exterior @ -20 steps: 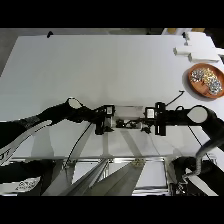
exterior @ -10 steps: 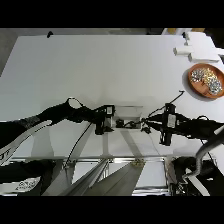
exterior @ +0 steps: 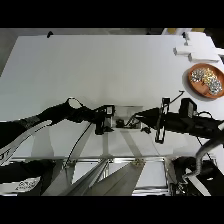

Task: Fold the box and place the chain.

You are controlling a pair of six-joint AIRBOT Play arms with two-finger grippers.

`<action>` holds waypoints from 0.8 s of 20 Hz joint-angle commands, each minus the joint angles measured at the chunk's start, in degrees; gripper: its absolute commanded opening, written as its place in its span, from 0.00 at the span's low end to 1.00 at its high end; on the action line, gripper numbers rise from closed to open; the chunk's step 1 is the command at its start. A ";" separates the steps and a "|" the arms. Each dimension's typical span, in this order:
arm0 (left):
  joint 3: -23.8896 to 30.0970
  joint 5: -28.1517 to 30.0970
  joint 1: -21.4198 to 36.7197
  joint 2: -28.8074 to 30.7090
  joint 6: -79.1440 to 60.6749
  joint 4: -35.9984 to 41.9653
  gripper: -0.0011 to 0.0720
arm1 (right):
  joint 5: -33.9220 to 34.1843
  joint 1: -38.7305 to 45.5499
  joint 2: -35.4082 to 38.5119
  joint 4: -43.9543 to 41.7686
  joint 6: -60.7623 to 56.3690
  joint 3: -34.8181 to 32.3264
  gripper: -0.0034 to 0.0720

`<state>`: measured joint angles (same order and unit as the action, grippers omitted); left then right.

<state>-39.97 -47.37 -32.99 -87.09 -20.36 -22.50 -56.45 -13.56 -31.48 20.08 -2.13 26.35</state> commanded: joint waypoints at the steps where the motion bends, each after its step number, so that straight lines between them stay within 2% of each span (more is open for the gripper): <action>1: 0.00 0.02 0.04 0.04 0.00 -0.02 0.06 | 1.62 -0.07 -6.23 -2.56 4.09 -0.04 0.07; 6: 0.00 0.02 0.04 0.04 0.00 -0.02 0.06 | 4.04 -0.07 -14.88 -1.60 5.88 -0.04 0.08; 10: 0.00 0.02 0.04 0.04 0.00 0.00 0.06 | 3.78 -0.07 -17.09 3.21 7.17 -0.02 0.31; 11: 0.00 0.02 0.04 0.04 0.00 0.00 0.06 | 3.72 -0.04 -16.94 3.39 7.21 0.00 0.33; 15: 0.00 0.02 0.04 0.04 0.00 -0.02 0.06 | 2.49 0.02 -14.88 9.90 6.84 0.66 0.31; 16: 0.00 0.02 0.04 0.04 0.00 -0.02 0.06 | 1.62 0.24 -14.49 14.01 6.43 1.27 0.24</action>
<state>-39.97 -47.37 -32.99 -87.09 -20.34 -22.50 -53.34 -13.54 -46.83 26.46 4.75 26.83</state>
